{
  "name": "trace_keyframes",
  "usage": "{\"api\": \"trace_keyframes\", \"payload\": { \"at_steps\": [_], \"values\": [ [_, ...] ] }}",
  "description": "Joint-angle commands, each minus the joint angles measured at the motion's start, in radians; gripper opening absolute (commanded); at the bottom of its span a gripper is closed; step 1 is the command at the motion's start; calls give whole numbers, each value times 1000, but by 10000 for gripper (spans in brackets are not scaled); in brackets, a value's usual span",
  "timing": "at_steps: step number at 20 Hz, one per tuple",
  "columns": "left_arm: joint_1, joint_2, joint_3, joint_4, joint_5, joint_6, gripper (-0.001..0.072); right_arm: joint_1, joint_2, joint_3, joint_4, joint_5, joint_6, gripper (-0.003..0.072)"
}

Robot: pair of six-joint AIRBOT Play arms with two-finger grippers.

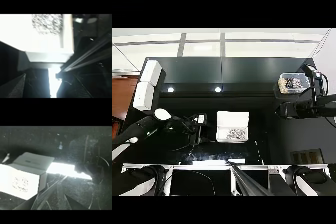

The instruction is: Fold the box and place the chain.

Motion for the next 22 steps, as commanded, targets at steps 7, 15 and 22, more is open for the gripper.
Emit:
{"api": "trace_keyframes", "payload": {
  "at_steps": [7, 15, 22],
  "values": [
    [-67, -59, 42, -58, 12, 47, 707, 0, 0, 0, 2, -33, 18, 384],
    [-88, -96, 84, 6, 11, -37, 707, 0, 0, 0, -2, -33, 18, 384],
    [-131, -96, 84, 16, 45, -63, 705, 0, 0, 0, -12, -39, 17, 384]
  ]
}}
